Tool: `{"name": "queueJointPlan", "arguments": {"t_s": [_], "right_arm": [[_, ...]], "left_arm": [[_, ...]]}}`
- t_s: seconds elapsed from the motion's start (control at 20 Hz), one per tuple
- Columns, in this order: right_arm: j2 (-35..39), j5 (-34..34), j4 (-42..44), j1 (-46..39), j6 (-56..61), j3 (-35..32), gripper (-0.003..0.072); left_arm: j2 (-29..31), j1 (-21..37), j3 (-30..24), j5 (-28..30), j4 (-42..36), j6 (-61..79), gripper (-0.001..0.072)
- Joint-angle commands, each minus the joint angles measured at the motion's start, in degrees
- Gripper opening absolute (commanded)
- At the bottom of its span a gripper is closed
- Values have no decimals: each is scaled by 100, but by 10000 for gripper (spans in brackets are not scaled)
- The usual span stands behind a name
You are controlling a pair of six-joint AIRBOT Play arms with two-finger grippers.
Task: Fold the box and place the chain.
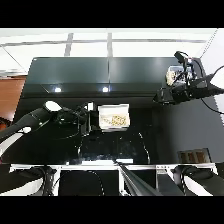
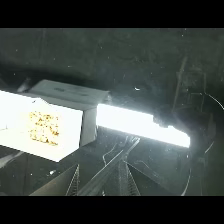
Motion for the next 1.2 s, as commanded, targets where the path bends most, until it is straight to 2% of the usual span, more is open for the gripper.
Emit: {"name": "queueJointPlan", "arguments": {"t_s": [0.0, 0.3, 0.7, 0.95, 1.05, 1.15], "right_arm": [[-2, -26, 2, 2, -2, 2, 353], [-4, -37, 2, 2, -2, 2, 353], [-4, -37, 2, 2, -2, 2, 353], [-4, -44, 0, 2, -4, 2, 353], [-4, -94, 4, 2, -4, 2, 352], [-17, -164, 4, 13, -2, 2, 360]], "left_arm": [[-2, -37, 4, 9, 48, -48, 715], [-9, -37, 20, 170, -166, -55, 716], [-317, -308, 396, 188, -94, -85, 715], [-326, -323, 407, 186, -74, -83, 711], [-326, -323, 407, 190, -74, -90, 660], [-326, -323, 404, 203, -74, -90, 466]]}}
